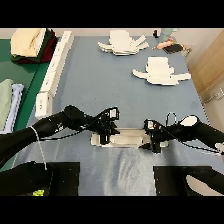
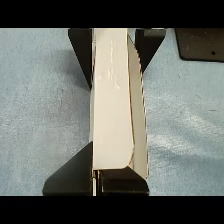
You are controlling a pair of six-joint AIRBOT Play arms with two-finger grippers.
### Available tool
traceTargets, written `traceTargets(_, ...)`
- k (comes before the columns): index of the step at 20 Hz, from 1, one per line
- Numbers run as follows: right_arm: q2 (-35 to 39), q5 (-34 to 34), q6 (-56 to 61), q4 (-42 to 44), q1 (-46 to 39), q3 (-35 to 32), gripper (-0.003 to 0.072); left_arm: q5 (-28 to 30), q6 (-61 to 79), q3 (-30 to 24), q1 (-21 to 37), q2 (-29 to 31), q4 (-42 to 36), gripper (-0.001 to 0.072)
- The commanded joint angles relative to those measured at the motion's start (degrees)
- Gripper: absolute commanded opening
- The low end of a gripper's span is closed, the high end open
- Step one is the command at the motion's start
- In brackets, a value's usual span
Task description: Fold the box.
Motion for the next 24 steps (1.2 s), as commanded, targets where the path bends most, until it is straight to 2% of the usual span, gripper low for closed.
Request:
traceTargets(1, -0.02, -0.33, -0.04, -0.57, -0.02, -0.04, 0.0505, 0.02, 0.02, -0.02, 0.02, 0.02, 0.0, 0.0018)
traceTargets(7, 0.26, -0.37, 0.0, -0.17, -0.02, -1.33, 0.0504, 0.02, 0.02, -0.02, 0.0, 0.02, 0.0, 0.0018)
traceTargets(15, 5.79, -2.4, -0.26, 0.85, 0.0, -3.87, 0.0506, 0.02, 0.02, -0.02, 0.02, 0.02, 0.0, 0.0018)
traceTargets(21, 5.79, -9.38, -5.7, 3.76, 1.53, -6.03, 0.0506, 0.04, 0.02, -0.02, 0.0, 0.02, 0.0, 0.0018)
traceTargets(24, 5.75, -9.73, -6.58, 4.7, 1.75, -6.05, 0.0492, 0.02, 0.02, -0.02, 0.02, 0.02, 0.0, 0.0018)
